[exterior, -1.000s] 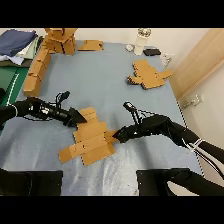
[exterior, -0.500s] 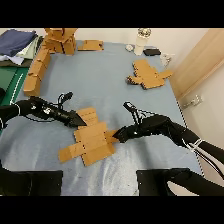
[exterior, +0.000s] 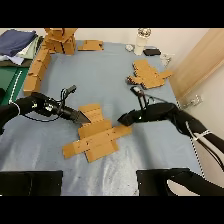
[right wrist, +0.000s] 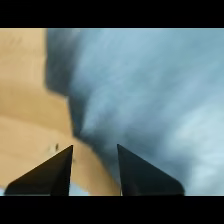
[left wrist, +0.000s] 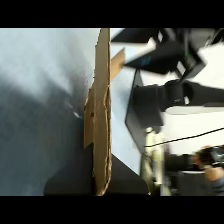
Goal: Fold the box.
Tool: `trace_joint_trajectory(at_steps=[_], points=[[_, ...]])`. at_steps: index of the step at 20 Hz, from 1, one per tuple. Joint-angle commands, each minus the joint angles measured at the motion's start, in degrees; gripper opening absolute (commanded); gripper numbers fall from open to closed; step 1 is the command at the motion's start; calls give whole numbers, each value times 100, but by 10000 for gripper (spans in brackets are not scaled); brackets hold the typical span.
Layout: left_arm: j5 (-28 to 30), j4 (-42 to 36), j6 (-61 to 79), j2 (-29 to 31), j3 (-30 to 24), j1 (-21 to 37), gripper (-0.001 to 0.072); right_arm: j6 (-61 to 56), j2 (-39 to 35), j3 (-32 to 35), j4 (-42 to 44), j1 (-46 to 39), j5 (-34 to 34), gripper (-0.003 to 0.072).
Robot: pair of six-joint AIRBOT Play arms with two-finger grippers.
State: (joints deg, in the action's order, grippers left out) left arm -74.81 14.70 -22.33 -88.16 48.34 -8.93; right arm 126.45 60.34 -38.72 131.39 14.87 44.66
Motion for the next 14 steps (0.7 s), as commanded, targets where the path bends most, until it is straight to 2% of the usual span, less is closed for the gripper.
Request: trace_joint_trajectory(at_steps=[1,2,4,6,11,14], points=[[1169,133,728,710,15,-684,11,-935,-7,-1058,-861,-468,715,93],[1471,264,949,868,15,-920,12,-1029,-31,-1246,-850,-459,1073,4],[1976,710,1060,1123,15,-1364,12,-1272,-144,-1296,-684,-291,1631,3],[2308,953,1220,1318,-4,-1698,11,-1777,-273,-1126,-789,33,1886,3],[3252,723,2505,1906,-651,-2455,11,-4017,-997,-31,-2118,850,1399,2],[3281,140,3239,1950,-1036,-2575,12,-4378,-1392,409,-2260,1099,1147,2]])
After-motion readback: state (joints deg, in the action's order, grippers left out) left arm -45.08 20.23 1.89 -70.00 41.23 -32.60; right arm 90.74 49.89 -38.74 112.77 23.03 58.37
